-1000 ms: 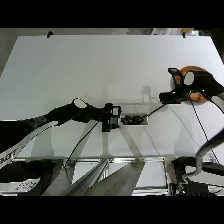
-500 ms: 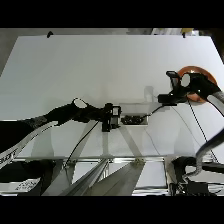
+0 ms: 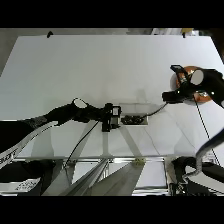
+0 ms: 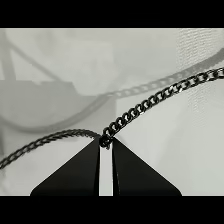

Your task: Fold the box and place the chain.

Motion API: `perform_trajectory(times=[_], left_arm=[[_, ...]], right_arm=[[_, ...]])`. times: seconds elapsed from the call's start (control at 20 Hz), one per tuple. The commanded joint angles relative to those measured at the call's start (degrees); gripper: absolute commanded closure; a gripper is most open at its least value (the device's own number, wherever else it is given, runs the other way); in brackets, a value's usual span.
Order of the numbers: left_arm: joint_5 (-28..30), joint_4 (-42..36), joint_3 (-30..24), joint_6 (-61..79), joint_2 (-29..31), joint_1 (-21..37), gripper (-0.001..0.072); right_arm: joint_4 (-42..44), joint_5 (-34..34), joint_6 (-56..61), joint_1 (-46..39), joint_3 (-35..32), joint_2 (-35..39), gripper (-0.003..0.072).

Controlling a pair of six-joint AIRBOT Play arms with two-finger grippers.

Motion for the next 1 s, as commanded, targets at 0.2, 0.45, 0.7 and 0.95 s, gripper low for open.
perform_trajectory(times=[0.2,0.45,0.7,0.95], left_arm=[[0.02,0.00,0.02,0.02,0.04,0.00,0.0606],[0.00,0.00,0.02,0.02,0.02,0.00,0.0606],[0.02,0.00,0.02,0.02,0.02,0.00,0.0606],[0.00,0.00,0.02,0.02,0.02,0.00,0.0606]], right_arm=[[16.04,5.88,-7.21,1.05,0.00,16.13,0.0670],[16.13,7.39,-6.25,12.68,0.00,21.29,0.0670],[16.09,1.66,-2.60,27.32,0.00,21.62,0.0670],[15.85,-4.90,-0.22,34.93,0.00,21.55,0.0670]])
